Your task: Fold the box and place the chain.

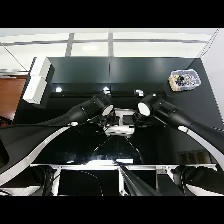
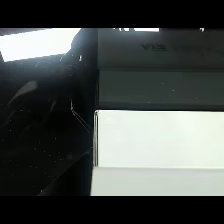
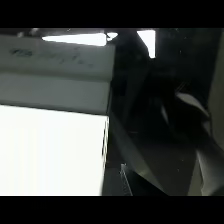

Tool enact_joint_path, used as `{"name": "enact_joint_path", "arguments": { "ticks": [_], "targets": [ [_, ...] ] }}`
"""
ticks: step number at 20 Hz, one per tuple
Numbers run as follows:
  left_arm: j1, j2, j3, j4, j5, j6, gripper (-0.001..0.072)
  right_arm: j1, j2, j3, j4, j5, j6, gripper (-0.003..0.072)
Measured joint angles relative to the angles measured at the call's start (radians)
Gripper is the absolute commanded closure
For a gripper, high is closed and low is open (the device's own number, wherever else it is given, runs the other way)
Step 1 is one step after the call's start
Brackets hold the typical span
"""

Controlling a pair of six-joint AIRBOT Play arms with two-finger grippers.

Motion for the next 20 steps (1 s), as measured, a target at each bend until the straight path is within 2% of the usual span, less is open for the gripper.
{"name": "enact_joint_path", "arguments": {
  "ticks": [3, 6, 7, 8, 10, 13, 17, 18, 19, 20],
  "targets": [
    [0.000, 0.000, 0.000, -0.001, 0.001, 0.000, 0.0680, -0.028, 0.090, 0.000, 0.005, 0.053, -0.079, 0.0400],
    [0.000, 0.000, 0.000, -0.001, 0.001, 0.000, 0.0680, -0.064, 0.233, 0.000, 0.000, 0.095, -0.180, 0.0400],
    [0.000, 0.000, 0.000, -0.001, 0.001, 0.000, 0.0680, -0.080, 0.282, 0.000, -0.030, 0.103, -0.205, 0.0405],
    [0.000, 0.000, 0.000, -0.001, 0.001, 0.000, 0.0679, -0.104, 0.330, 0.000, -0.095, 0.108, -0.225, 0.0479],
    [0.000, 0.000, 0.000, -0.001, 0.002, -0.001, 0.0680, -0.168, 0.390, -0.001, -0.278, 0.109, -0.251, 0.0494],
    [0.000, 0.000, 0.000, -0.002, 0.002, -0.002, 0.0679, -0.338, 0.420, -0.011, -0.497, -0.018, -0.268, 0.0495],
    [0.000, 0.000, 0.000, -0.002, 0.005, -0.002, 0.0680, -0.617, 0.323, 0.002, -0.585, -0.280, -0.167, 0.0494],
    [0.000, 0.000, 0.000, -0.002, 0.006, -0.002, 0.0680, -0.680, 0.268, 0.028, -0.574, -0.322, -0.132, 0.0382],
    [0.000, 0.000, 0.000, -0.002, 0.007, -0.002, 0.0679, -0.732, 0.207, 0.063, -0.546, -0.348, -0.108, 0.0094],
    [0.000, 0.000, 0.000, -0.002, 0.010, -0.001, 0.0680, -0.780, 0.134, 0.114, -0.500, -0.365, -0.090, -0.0026]
  ]
}}
